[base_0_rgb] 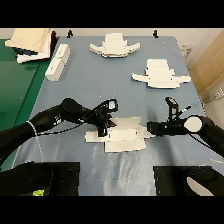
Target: Fold the box.
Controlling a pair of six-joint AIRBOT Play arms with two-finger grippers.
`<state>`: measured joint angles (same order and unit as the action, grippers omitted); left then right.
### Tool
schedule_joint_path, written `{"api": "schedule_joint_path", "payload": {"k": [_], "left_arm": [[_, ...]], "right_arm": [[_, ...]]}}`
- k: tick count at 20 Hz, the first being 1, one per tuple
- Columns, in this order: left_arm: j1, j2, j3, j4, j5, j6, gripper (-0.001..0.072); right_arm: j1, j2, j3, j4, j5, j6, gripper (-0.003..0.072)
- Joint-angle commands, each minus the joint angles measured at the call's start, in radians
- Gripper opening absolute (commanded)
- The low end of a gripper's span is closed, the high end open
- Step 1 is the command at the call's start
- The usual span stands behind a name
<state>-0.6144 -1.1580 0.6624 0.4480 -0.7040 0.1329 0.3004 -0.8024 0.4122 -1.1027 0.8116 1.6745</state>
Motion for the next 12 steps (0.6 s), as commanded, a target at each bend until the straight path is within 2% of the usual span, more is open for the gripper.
{"api": "schedule_joint_path", "payload": {"k": [1, 5, 12], "left_arm": [[-0.001, 0.001, 0.002, -0.030, -0.017, 0.000, 0.0016], [-0.001, 0.001, 0.033, -0.029, -0.107, -0.008, 0.0015], [-0.001, -0.037, 0.019, -0.021, -0.083, -0.022, 0.0015]], "right_arm": [[0.018, 0.096, 0.025, -0.007, 0.079, -0.025, 0.0004], [0.018, 0.144, 0.025, -0.023, 0.134, -0.022, 0.0004], [0.018, 0.143, 0.025, -0.024, 0.118, -0.023, 0.0004]]}}
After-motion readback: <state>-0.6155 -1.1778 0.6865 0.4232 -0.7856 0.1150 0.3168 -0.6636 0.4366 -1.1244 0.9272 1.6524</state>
